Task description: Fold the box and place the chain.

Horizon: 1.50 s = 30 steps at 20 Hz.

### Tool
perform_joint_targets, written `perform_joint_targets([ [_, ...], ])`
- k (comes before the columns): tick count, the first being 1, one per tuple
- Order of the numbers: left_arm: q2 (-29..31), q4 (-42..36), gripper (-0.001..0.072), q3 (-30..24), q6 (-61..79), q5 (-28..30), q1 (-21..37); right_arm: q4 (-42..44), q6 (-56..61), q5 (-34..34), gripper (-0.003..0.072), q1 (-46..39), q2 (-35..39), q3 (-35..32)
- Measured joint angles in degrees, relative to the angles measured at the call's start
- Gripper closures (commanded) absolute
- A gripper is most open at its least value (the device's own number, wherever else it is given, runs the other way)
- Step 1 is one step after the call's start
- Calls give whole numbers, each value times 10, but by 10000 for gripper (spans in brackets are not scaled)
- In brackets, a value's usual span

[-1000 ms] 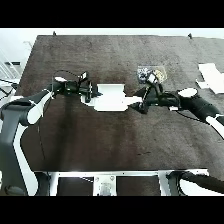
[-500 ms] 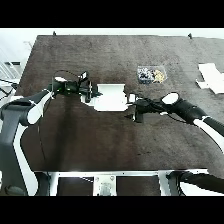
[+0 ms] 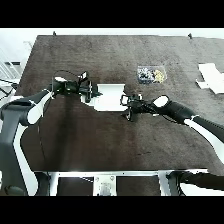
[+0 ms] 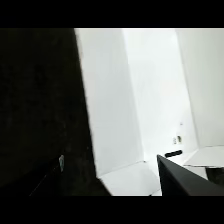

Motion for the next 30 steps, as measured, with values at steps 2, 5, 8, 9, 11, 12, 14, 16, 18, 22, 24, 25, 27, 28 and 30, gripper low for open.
perform_joint_targets([
  [2, 0, 0, 689, 0, 0, 0, 0, 9, 0, -12, 1, 0, -3, 2],
  [5, 0, 0, 689, 0, 0, 0, 0, 20, -1, -21, 1, -7, -9, 10],
  [8, 0, 0, 689, 0, 0, 0, 0, 38, 0, -25, 1, -17, -11, 25],
  [9, 0, 0, 689, 0, 0, 0, 0, 43, 0, -26, 1, -21, -11, 30],
  [11, 0, 0, 689, 0, 0, 0, 0, 48, 0, -25, 6, -26, -12, 37],
  [12, 0, 0, 689, 0, 0, 0, 0, 52, 0, -16, 5, -29, -12, 40],
  [14, 0, 0, 689, 0, 0, 0, 0, 52, 1, 14, 5, -35, -11, 42],
  [16, 0, 0, 689, 0, 0, 0, 0, 49, 5, 45, 5, -38, -10, 43],
  [18, 0, 0, 689, 0, 0, 0, 0, 35, 7, 67, 5, -39, -10, 41],
  [22, 0, 0, 689, 0, 0, 0, 0, 2, 9, 84, 5, -33, -11, 35],
  [24, 0, 0, 689, 0, 0, 0, 0, -6, 8, 78, 5, -30, -17, 34],
  [25, 0, 0, 689, 0, 0, 0, 0, -8, 5, 69, 5, -28, -22, 33],
  [27, 0, 0, 689, 0, 0, 0, 0, -10, 3, 48, 5, -22, -31, 33],
  [28, 0, 0, 689, 0, 0, 0, 0, -12, 2, 36, 5, -18, -35, 33],
  [30, 0, 0, 689, 0, 0, 0, 0, -12, 1, 11, 5, -12, -40, 33],
])
